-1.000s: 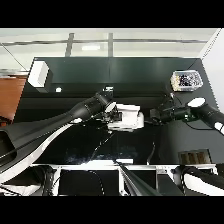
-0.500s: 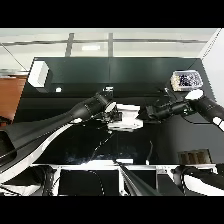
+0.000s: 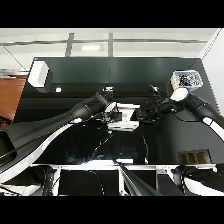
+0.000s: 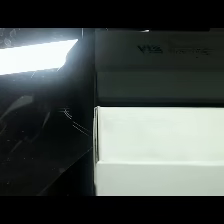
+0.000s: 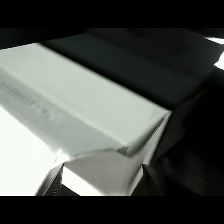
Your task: Fold the box and place the chain.
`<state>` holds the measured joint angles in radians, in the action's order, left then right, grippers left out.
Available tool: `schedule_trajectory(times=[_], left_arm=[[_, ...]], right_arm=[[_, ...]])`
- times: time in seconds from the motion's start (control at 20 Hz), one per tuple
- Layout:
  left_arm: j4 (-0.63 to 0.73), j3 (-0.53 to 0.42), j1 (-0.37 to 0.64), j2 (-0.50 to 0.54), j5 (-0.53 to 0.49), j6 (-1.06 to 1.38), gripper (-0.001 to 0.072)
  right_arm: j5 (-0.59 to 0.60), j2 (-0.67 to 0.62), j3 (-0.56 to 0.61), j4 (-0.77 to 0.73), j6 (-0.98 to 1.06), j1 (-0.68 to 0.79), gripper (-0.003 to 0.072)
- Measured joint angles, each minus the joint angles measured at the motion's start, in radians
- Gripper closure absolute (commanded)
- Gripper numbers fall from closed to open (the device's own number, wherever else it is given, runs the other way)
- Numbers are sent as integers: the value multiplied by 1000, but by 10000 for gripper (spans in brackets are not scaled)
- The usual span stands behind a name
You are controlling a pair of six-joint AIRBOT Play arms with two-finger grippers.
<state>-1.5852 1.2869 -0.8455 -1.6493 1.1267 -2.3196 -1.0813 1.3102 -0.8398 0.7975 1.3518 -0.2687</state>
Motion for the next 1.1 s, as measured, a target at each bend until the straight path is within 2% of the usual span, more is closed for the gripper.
schedule_trajectory(times=[0.05, 0.1, 0.4, 0.5, 0.55, 1.0, 1.1], left_arm=[[0, 0, 0, 0, 0, 0, 681], [0, 0, 0, 0, 0, 0, 682], [0, 0, 0, 0, 0, 0, 681], [0, 0, 0, 0, 0, 0, 682], [0, 0, 0, 0, 1, 0, 682], [0, 0, 0, 0, 0, 0, 682], [0, 0, 0, 0, 0, 0, 682]], right_arm=[[10, 0, -15, 56, 50, -30, 235], [20, 0, -31, 120, 105, -64, 267], [51, 27, -119, 453, 430, -256, 267], [47, 49, -147, 523, 520, -297, 333], [37, 61, -157, 554, 560, -311, 334], [-3, 120, -185, 662, 757, -349, 335], [-7, 129, -185, 666, 778, -350, 456]])
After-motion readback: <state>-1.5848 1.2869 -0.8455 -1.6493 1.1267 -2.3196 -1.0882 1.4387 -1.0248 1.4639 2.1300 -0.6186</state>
